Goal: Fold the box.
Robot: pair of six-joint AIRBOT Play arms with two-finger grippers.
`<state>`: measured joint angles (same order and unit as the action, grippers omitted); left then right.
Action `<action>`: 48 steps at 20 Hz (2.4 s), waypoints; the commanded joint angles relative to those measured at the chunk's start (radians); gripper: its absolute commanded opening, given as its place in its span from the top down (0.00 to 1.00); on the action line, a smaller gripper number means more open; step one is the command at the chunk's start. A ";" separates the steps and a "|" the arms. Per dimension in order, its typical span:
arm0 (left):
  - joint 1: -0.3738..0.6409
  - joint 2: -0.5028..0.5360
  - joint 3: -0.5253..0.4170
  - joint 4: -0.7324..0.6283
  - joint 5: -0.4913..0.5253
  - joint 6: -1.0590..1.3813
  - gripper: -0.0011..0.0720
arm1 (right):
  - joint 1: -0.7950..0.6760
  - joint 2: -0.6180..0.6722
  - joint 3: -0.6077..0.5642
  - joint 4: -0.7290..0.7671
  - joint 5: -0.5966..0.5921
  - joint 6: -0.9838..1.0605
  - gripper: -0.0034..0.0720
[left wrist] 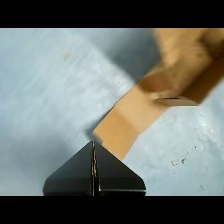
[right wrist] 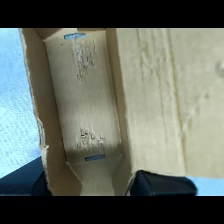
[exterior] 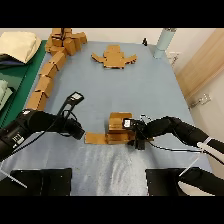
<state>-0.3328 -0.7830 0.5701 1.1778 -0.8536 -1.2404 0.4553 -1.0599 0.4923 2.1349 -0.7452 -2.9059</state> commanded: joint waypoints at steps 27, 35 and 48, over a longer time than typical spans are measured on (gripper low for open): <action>-0.015 -0.180 -0.088 -0.513 0.085 -0.023 0.97 | 0.001 0.000 0.001 0.000 0.000 0.000 0.19; -0.015 -0.178 -0.088 -0.600 0.126 0.074 0.97 | 0.001 0.000 0.001 0.000 0.000 0.000 0.19; -0.048 -0.264 -0.087 -0.444 0.234 0.007 0.97 | 0.001 0.000 0.001 0.000 0.000 0.000 0.19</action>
<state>-0.3607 -1.0203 0.4820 0.7567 -0.6479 -1.2583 0.4553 -1.0599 0.4923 2.1349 -0.7456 -2.9063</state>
